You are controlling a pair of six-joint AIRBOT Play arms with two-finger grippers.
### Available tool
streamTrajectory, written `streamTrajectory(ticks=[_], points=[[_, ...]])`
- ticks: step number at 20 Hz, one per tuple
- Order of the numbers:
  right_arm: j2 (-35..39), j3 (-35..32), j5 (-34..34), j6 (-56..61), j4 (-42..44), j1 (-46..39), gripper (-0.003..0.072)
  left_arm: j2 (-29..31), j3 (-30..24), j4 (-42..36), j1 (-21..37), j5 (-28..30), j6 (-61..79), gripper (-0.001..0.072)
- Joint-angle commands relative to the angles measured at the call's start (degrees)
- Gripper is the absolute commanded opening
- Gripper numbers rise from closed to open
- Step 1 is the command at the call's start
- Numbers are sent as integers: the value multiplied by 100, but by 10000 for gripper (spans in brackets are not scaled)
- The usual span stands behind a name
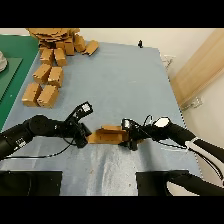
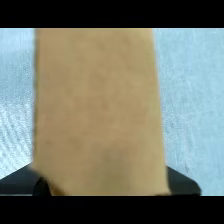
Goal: Fold the box.
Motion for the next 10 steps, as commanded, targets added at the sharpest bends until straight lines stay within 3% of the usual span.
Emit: streamTrajectory(ticks=[1, 5, 10], points=[[0, -2, 2, 2, 0, 2, 542, 59, 2, 490, -157, -1161, -2448, 10], [0, -2, 2, 2, 2, 0, 542, -686, 682, -1008, -302, -872, -2238, 10], [0, -2, 0, 2, -42, 0, 542, -2256, 2109, -1025, -299, -881, -2083, 10]])
